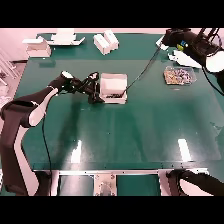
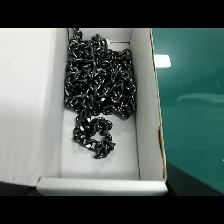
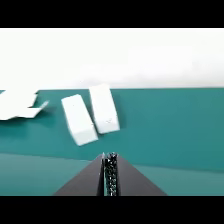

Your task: Fold the box and place the chain.

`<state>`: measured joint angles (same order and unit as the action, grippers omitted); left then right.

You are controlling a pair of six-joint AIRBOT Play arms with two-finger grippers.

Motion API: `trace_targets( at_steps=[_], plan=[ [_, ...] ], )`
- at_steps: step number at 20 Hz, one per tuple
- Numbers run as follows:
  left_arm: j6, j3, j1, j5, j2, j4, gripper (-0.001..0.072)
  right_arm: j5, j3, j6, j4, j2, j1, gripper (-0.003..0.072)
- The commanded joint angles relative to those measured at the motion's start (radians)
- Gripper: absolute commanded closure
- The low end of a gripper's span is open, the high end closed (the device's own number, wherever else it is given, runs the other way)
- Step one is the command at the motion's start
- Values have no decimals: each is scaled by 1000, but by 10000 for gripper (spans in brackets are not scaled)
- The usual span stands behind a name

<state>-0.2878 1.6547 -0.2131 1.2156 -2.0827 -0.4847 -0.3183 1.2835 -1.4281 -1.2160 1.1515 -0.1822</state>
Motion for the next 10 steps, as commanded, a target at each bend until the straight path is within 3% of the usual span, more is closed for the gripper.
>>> trace_targets(
  at_steps=[1,10],
  plan=[
    [0,0,1,0,1,0,168,0,1,28,0,-50,-92,681],
    [0,0,1,0,1,0,169,-11,-32,32,22,-52,-246,680]
  ],
)
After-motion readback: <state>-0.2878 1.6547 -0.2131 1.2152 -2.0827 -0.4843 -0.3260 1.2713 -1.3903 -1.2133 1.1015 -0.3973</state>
